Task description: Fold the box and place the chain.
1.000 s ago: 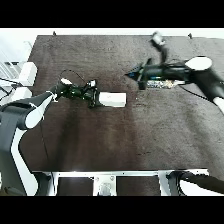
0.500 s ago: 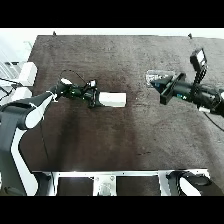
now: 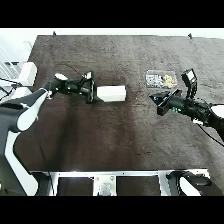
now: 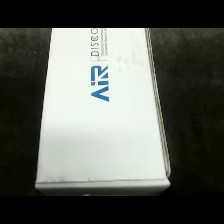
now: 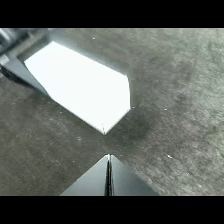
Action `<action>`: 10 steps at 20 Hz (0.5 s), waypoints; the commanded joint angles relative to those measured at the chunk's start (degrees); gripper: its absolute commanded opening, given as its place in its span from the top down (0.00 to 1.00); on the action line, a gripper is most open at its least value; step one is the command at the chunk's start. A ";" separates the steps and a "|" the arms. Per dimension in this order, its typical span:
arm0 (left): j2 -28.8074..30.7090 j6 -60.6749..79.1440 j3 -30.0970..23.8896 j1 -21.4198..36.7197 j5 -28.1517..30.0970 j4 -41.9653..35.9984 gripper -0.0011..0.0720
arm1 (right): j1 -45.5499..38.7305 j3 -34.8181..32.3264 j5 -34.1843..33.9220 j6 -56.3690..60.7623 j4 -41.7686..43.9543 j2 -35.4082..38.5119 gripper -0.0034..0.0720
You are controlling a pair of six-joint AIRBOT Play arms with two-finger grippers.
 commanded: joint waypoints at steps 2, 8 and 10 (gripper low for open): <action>8.66 -15.10 -0.04 4.20 4.37 0.04 0.97 | -0.02 -0.44 -0.81 0.07 -0.02 0.04 0.95; 19.74 -31.74 -9.35 12.72 39.98 0.24 0.97 | -0.02 -0.44 -0.83 0.50 -0.02 0.02 0.95; 19.71 -33.59 -11.87 14.95 47.71 0.28 0.96 | -0.02 -0.46 -0.81 1.16 -0.02 0.02 0.95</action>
